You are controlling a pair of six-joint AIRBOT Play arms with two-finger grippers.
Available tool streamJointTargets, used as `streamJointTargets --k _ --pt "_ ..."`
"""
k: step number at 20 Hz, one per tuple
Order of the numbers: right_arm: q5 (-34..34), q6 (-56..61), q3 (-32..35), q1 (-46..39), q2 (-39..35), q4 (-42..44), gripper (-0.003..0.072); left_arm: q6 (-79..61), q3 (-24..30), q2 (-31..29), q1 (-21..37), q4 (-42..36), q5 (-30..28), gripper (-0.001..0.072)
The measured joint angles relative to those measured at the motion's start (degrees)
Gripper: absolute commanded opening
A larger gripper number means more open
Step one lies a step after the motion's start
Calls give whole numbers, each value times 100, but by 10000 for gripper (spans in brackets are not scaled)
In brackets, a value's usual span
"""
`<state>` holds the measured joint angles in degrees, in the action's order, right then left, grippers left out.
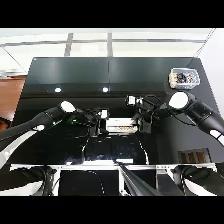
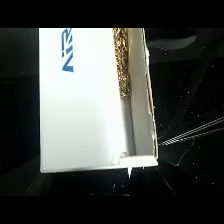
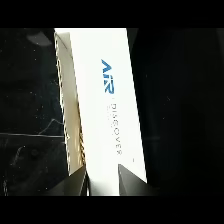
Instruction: Fold the box and place the chain.
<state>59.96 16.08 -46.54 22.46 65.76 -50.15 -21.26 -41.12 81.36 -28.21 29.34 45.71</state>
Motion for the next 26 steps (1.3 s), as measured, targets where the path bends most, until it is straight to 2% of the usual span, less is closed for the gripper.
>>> streamJointTargets --k 26 --pt "4 -4 122 13 7 -96 278 2 0 0 0 0 -4 441"
